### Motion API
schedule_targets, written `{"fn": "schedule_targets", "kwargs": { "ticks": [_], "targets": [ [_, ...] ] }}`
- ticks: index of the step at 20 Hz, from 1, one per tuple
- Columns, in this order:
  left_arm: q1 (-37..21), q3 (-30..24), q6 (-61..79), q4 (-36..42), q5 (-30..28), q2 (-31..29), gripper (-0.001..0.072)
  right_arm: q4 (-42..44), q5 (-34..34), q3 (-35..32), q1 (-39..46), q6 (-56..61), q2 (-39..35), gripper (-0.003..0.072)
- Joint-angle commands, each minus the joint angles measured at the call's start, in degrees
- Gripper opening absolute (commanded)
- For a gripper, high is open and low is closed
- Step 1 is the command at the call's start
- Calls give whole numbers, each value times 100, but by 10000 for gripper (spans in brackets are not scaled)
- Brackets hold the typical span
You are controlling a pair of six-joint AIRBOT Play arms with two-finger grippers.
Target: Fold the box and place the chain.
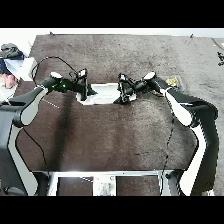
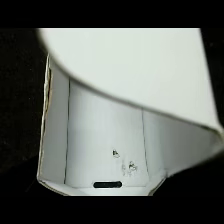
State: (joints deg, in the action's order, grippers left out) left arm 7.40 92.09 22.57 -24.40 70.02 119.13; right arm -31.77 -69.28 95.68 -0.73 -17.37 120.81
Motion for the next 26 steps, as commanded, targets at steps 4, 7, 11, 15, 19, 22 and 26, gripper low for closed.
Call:
{"fn": "schedule_targets", "kwargs": {
  "ticks": [4,7,11,15,19,22,26],
  "targets": [
    [0,-2,0,0,-2,-2,11,0,26,2,-17,-63,4,581],
    [0,-2,-2,0,-2,-2,11,2,35,2,-46,-105,4,581],
    [0,-2,0,0,-2,-2,11,2,72,2,-46,-125,4,487],
    [0,-2,-2,0,-2,-2,12,-22,74,2,-46,-127,4,372],
    [0,-2,0,0,-2,-2,11,-17,72,2,-44,-125,4,373],
    [0,-2,0,0,-13,-2,11,-17,70,2,-44,-125,4,373],
    [0,-2,0,0,-15,-2,11,-17,72,2,-44,-125,4,373]
  ]
}}
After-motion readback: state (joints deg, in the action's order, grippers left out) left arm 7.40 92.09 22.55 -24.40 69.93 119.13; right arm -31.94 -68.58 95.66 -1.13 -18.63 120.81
